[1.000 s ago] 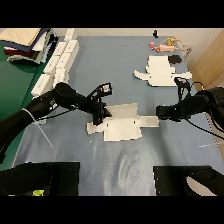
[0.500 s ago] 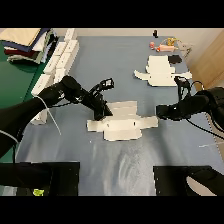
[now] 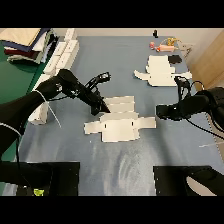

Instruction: Fold the box.

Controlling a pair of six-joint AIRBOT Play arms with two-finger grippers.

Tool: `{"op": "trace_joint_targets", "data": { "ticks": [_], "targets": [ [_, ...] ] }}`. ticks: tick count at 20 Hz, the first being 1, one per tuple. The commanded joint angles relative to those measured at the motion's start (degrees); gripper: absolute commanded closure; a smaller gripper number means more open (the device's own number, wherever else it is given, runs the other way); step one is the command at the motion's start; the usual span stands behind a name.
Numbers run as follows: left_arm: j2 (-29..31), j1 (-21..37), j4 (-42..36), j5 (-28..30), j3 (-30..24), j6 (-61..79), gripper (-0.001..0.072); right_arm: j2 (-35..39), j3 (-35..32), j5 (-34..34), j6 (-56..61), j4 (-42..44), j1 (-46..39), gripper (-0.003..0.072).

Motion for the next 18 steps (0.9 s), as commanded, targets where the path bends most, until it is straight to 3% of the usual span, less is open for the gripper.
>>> {"op": "trace_joint_targets", "data": {
  "ticks": [1, 11, 16, 18],
  "targets": [
    [0.2, -1.4, -0.4, -1.8, -0.8, -1.1, 0.07, 0.0, 0.0, 0.1, 0.0, 0.0, 0.0, 0.0341],
    [4.0, -4.6, -2.0, 0.6, -8.2, -0.9, 0.0702, 0.0, -0.8, 0.0, 0.0, 0.0, 0.0, 0.0341],
    [11.0, -9.0, -2.0, 13.2, -13.9, 1.5, 0.0702, 0.0, -0.8, 0.0, 0.0, 0.0, 0.0, 0.0341],
    [14.3, -9.4, -2.0, 14.6, -16.4, 1.8, 0.0702, 0.0, -0.8, 0.0, 0.0, 0.0, 0.0, 0.0341]
  ]
}}
